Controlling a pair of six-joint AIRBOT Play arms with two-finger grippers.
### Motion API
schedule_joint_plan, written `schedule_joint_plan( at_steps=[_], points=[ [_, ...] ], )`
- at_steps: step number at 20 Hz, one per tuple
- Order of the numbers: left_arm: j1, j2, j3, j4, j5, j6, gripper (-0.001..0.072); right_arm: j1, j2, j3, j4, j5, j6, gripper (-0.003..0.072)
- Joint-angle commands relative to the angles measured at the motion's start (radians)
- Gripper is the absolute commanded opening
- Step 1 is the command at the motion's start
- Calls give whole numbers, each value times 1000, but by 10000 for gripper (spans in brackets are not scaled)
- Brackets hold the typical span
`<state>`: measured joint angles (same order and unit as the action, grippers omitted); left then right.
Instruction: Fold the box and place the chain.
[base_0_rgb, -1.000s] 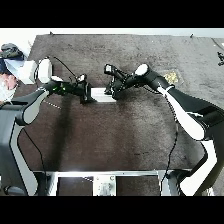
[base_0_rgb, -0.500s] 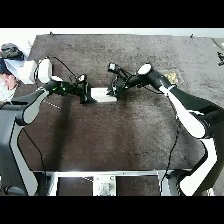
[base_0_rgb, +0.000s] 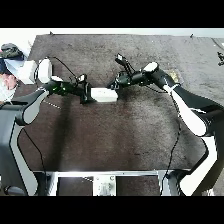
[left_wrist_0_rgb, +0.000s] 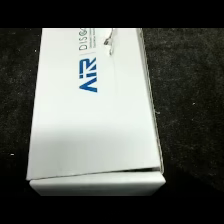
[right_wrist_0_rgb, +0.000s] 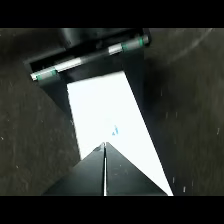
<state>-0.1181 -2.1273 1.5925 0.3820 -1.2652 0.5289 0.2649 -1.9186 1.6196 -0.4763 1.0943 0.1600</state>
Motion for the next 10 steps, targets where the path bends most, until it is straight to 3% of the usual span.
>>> schedule_joint_plan(
  at_steps=[1, 5, 10],
  points=[
    [1, 1, 0, 0, 1, -1, 553, -3, -54, 0, -72, 67, 74, 10],
    [1, 1, 0, 0, 0, -1, 553, -7, -105, -1, -187, 94, 156, 10],
    [1, 1, 0, 0, 1, -1, 553, -55, -75, 1, -39, 77, 133, 10]
  ],
)
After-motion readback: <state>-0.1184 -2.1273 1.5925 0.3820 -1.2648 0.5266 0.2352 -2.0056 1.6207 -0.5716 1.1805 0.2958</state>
